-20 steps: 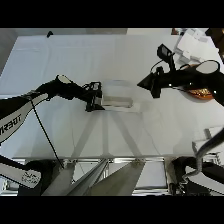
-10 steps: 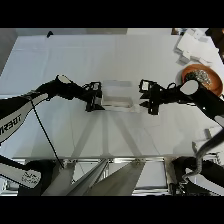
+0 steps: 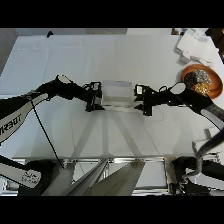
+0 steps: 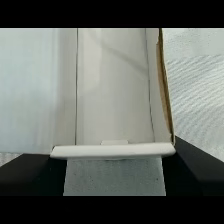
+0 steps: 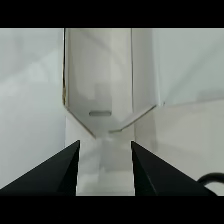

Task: Fold the box and place the chain.

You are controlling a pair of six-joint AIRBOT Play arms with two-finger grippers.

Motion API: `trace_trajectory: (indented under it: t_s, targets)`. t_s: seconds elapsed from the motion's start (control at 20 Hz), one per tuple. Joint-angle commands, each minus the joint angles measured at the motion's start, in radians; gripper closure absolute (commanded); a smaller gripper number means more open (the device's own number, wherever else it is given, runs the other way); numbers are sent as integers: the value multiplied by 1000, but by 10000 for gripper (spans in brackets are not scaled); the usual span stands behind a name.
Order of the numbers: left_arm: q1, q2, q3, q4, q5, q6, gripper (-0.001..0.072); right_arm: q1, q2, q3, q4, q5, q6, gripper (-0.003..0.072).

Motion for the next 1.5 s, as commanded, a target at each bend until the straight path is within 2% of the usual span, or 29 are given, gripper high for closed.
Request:
trace_trajectory:
  t_s: [0.0,0.2,0.3,0.5,0.65,0.8,0.85,1.0,1.05,1.15,1.25,1.45]
  targets:
    - [1,0,0,0,0,0,432,1,-27,0,128,-46,-87,324]
    - [1,0,0,0,0,0,432,1,-27,0,128,-36,-95,332]
    - [1,0,0,0,0,0,432,1,-27,0,128,-21,-127,391]
    - [1,0,0,0,0,0,432,1,-27,0,128,-2,-139,399]
    - [1,0,0,0,0,0,432,5,-27,0,128,25,-190,433]
    - [1,0,0,0,0,0,432,36,-27,0,129,5,-216,443]
    - [1,0,0,0,0,0,432,48,-27,0,129,-16,-214,477]
    - [1,0,0,0,0,0,432,70,-27,0,129,-91,-213,653]
    - [1,0,0,0,0,0,432,72,-27,0,134,-99,-213,655]
    - [1,0,0,0,0,0,432,72,-27,0,137,-93,-212,618]
    - [1,0,0,0,0,0,432,72,-27,0,145,-93,-201,395]
    - [1,0,0,0,0,0,432,72,-27,0,151,-93,-201,382]
